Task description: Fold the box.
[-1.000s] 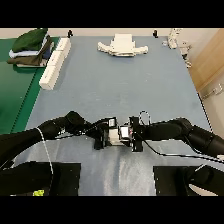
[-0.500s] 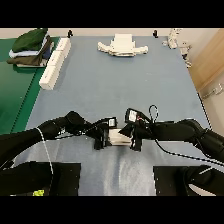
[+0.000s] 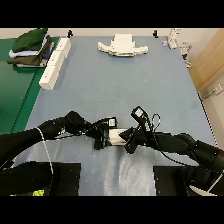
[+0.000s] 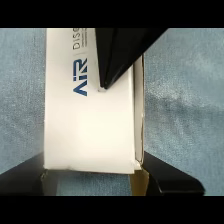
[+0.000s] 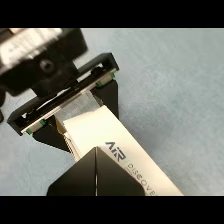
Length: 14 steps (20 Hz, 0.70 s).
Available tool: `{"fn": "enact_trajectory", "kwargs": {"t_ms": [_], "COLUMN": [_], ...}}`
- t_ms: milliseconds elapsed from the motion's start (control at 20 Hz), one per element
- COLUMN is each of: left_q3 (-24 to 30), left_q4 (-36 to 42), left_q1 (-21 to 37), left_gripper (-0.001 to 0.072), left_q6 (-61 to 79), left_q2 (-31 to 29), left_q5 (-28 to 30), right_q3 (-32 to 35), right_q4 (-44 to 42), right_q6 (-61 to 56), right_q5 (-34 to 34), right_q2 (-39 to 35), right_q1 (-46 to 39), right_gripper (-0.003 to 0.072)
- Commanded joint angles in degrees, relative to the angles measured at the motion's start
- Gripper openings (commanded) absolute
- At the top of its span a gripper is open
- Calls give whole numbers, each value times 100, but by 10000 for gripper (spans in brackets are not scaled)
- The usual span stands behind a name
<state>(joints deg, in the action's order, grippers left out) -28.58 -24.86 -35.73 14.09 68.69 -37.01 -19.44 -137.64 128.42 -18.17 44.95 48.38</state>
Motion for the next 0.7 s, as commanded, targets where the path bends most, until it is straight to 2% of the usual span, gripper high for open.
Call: {"fn": "enact_trajectory", "kwargs": {"t_ms": [0,650], "left_q3": [2,2], "left_q4": [0,0], "left_q1": [2,2], "left_gripper": [511,512], "left_q6": [0,0], "left_q2": [-2,-2], "left_q5": [2,2], "right_q3": [245,514], "right_q4": [-15,35], "right_q6": [-245,-245], "right_q5": [319,422], "right_q2": [0,48], "right_q1": [140,138], "right_gripper": [2,3]}}
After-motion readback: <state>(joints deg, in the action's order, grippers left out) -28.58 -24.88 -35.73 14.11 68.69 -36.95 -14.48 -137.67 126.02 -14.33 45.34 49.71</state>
